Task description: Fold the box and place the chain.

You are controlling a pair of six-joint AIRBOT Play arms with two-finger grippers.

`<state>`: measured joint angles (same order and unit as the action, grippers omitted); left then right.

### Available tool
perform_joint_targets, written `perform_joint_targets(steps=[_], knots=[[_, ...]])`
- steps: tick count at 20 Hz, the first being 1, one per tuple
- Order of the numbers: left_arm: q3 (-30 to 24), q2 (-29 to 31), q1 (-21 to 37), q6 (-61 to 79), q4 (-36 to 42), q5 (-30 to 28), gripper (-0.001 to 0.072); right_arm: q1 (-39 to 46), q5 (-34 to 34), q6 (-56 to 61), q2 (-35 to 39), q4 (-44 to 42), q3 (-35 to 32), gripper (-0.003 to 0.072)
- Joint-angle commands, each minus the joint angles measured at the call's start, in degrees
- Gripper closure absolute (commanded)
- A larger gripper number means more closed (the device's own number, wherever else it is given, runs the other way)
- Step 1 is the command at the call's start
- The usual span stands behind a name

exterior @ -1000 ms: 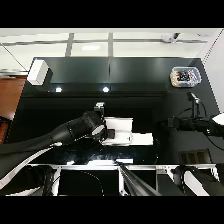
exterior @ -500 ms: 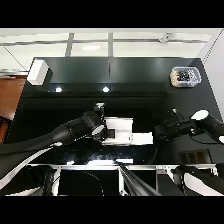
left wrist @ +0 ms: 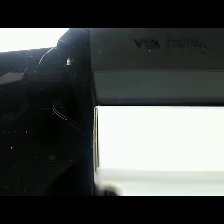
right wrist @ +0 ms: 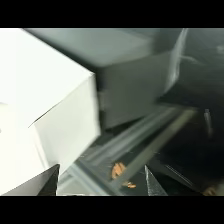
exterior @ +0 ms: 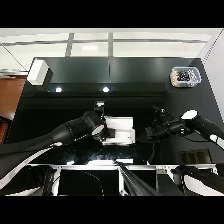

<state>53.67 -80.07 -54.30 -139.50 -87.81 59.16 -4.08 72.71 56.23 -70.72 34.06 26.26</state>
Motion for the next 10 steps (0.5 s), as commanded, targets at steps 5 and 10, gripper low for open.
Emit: perform_joint_targets(steps=[5,10], knots=[[0.1,0.0,0.0,0.0,0.0,0.4,0.0685,-0.5,2.6,-4.2,-0.1,-4.0,0.0,0.0083],[0.1,0.0,0.0,0.0,0.0,0.9,0.0685,-4.6,-2.8,-0.3,-0.1,-5.0,0.8,0.0124]])
